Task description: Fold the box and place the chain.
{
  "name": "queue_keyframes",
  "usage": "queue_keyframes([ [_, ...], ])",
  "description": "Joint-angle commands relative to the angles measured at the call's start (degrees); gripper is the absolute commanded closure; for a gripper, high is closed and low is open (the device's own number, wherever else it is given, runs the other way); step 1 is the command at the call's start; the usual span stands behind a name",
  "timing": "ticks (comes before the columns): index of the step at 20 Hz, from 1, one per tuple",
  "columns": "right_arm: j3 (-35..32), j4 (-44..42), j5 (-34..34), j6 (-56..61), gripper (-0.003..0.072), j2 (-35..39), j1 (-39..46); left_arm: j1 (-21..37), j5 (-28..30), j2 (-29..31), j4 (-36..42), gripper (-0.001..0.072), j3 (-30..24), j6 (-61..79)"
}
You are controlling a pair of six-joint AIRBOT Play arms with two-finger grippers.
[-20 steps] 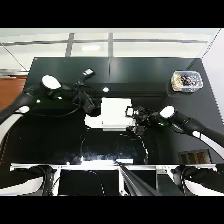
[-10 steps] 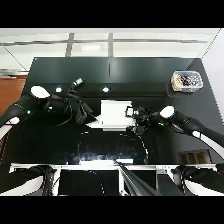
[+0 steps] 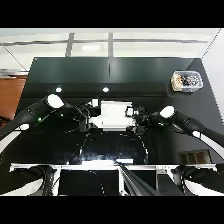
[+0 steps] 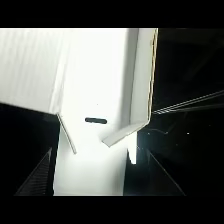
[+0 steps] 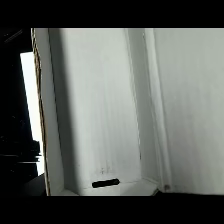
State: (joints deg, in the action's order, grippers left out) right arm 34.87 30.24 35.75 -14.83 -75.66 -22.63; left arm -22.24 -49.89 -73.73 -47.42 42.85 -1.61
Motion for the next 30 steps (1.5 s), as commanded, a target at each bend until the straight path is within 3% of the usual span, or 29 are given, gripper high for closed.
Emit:
queue_keyframes([
  [1,0.0,0.0,0.0,0.0,0.0276,0.0,0.0,-2.3,3.4,-0.9,-2.0,0.0186,-0.1,1.2],
  [2,0.0,0.0,0.0,0.0,0.0275,0.0,0.0,-2.5,3.4,-1.2,-1.7,0.0260,-0.1,1.2],
  [4,0.0,0.0,0.0,0.0,0.0276,0.0,0.0,-3.1,2.9,-1.7,0.3,0.0311,-0.1,1.2],
  [5,0.0,0.0,0.0,0.0,0.0276,0.0,0.0,-3.4,2.3,-1.7,1.3,0.0405,-0.1,1.2],
  [6,0.0,0.0,0.0,0.0,0.0275,0.0,0.0,-3.6,2.2,-1.7,1.7,0.0446,-0.1,1.2],
  [11,0.0,0.0,0.0,0.0,0.0276,0.0,0.0,-4.0,3.4,-1.9,3.6,0.0448,-0.1,1.2],
  [13,0.0,0.0,0.0,0.0,0.0276,0.0,0.0,-4.0,3.4,-2.2,4.1,0.0494,-0.1,1.2],
  [23,0.0,0.0,0.0,0.0,0.0276,0.0,0.0,-4.0,3.8,-4.7,13.9,0.0494,-0.1,1.2],
  [27,0.0,0.0,0.0,0.0,0.0276,0.0,0.0,-4.0,3.1,-5.0,13.5,0.0490,-0.1,1.2],
  [28,0.0,0.0,0.0,0.0,0.0276,0.0,0.0,-4.0,3.2,-5.0,13.4,0.0462,-0.1,1.2],
  [29,0.0,0.0,0.0,0.0,0.0276,0.0,0.0,-4.0,3.4,-5.0,13.4,0.0340,-0.1,1.2],
  [30,0.0,0.0,0.0,0.0,0.0276,0.0,0.0,-4.0,3.3,-5.0,13.4,0.0295,-0.1,1.2],
])
